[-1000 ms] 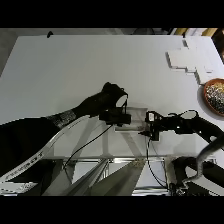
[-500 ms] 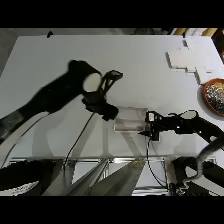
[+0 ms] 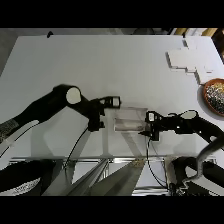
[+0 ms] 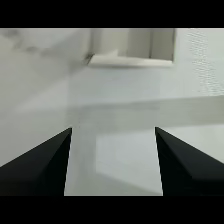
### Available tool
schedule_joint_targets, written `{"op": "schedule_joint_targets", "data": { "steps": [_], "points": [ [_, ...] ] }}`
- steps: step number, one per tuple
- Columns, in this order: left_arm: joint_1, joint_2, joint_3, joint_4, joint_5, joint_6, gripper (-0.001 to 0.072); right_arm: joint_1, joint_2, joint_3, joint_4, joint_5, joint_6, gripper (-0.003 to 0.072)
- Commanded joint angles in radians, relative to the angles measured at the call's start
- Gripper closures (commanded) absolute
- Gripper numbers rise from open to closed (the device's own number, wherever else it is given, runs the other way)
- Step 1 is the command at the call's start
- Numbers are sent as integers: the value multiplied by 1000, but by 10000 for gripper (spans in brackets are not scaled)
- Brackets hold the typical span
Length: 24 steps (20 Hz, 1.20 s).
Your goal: Fold the box and place the chain.
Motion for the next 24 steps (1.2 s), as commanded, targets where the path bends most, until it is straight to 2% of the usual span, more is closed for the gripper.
{"op": "schedule_joint_targets", "data": {
  "steps": [1, 2, 3, 8, 13, 24],
  "points": [
    [27, -16, -131, -319, 193, 578, 131, 0, 1, 1, 0, 0, 0, 279],
    [32, -30, -132, -367, 179, 588, 120, 0, 1, 1, 0, 0, 0, 279],
    [32, -47, -131, -406, 177, 587, 10, 0, 1, 1, 0, 0, 0, 279],
    [28, -81, -154, -518, 160, 578, 5, 0, 1, 1, 0, 0, 0, 279],
    [28, -82, -212, -563, 195, 579, 5, 0, 1, 1, 0, 0, 0, 279],
    [-24, -118, -211, -600, 247, 630, 5, 0, 1, 1, 0, 0, 0, 279]
  ]
}}
